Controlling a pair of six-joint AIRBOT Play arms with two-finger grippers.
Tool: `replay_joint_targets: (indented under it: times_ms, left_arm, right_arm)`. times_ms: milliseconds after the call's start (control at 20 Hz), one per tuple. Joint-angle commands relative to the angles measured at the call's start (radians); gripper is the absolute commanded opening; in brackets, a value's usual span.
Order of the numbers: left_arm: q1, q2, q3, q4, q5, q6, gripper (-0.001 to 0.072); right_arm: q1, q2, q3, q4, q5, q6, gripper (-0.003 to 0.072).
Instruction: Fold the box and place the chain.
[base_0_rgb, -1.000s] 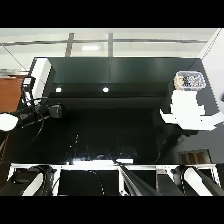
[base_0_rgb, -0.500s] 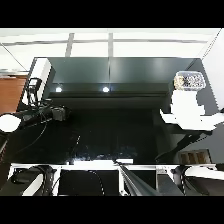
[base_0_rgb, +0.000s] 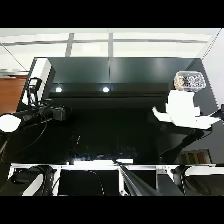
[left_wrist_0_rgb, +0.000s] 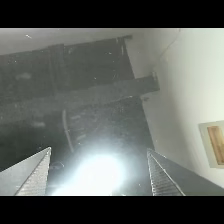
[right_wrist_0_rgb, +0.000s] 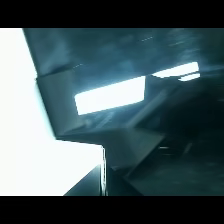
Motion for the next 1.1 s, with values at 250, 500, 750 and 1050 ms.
replay_joint_targets:
  times_ms: [250, 500, 750, 1050]
  left_arm:
    - [-0.001, 0.0, 0.001, -0.042, 0.077, 0.0, 0.0709]
    - [-0.004, 0.0, 0.0, -0.047, 0.068, 0.0, 0.0709]
    - [-0.005, -0.003, 0.0, -0.054, 0.034, 0.0, 0.0709]
    - [-0.005, -0.138, 0.011, -0.399, -0.009, 0.147, 0.0709]
  right_arm:
    - [0.061, 0.373, -0.466, 0.529, -0.142, -0.269, 0.0011]
    - [0.231, 0.611, -0.776, 0.784, -0.284, -0.389, 0.0011]
    - [0.522, 0.67, -0.859, 0.811, -0.435, -0.409, 0.0012]
    - [0.755, 0.67, -0.865, 0.819, -0.631, -0.419, 0.0011]
